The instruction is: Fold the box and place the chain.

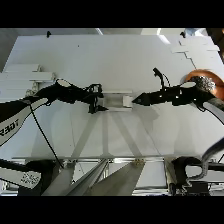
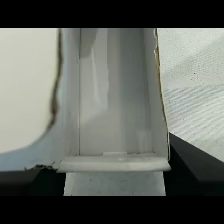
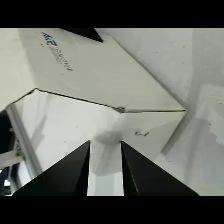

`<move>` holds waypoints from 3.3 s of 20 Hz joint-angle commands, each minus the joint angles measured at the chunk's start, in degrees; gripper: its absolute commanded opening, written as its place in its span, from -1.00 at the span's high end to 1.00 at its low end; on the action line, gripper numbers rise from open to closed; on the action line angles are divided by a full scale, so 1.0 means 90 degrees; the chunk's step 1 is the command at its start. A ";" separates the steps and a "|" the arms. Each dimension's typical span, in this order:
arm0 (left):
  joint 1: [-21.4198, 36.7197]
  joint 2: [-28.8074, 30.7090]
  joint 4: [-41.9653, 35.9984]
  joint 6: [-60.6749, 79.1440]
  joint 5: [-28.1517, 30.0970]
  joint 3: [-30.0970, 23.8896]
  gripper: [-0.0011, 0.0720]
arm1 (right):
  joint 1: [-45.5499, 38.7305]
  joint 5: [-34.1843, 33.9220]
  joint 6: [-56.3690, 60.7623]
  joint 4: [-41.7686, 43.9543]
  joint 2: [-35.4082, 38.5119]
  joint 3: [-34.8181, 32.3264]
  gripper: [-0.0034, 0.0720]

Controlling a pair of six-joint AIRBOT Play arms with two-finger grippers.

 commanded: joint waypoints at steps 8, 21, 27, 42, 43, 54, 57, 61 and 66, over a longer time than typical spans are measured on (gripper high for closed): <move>0.0005 0.0002 0.0000 0.0002 0.0000 0.0007 0.08 | 0.0396 -0.0612 -0.0046 -0.0418 0.0010 -0.0002 -0.04; 0.0005 0.0002 0.0000 0.0000 0.0000 0.0007 0.08 | 0.1433 -0.2727 0.2273 -0.2268 0.0369 0.0015 -0.36; 0.0005 0.0002 0.0000 0.0002 0.0000 0.0007 0.08 | 0.2200 -0.3611 0.3946 -0.3531 0.0369 0.0087 -0.34; 0.0005 0.0002 0.0000 0.0002 0.0000 0.0007 0.08 | 0.3259 -0.2499 0.8009 -0.7820 0.0350 0.0954 -0.22; 0.0005 0.0002 0.0000 0.0002 0.0002 0.0007 0.08 | 0.3325 -0.2506 0.8012 -0.7805 0.0355 0.0969 -0.22; 0.0005 0.0002 0.0000 0.0002 0.0002 0.0007 0.08 | 0.3225 -0.2130 0.6703 -0.5836 0.0408 0.1280 -0.12; 0.0005 0.0002 0.0000 0.0002 0.0000 0.0007 0.08 | 0.3223 -0.1889 0.6547 -0.5943 0.0408 0.1280 0.11; 0.0005 0.0002 0.0000 0.0002 0.0000 0.0007 0.08 | 0.3223 -0.1698 0.6448 -0.6040 0.0406 0.1280 0.37; 0.0005 0.0002 0.0000 0.0002 0.0000 0.0007 0.08 | 0.3225 -0.1700 0.6676 -0.6207 0.0406 0.1280 0.52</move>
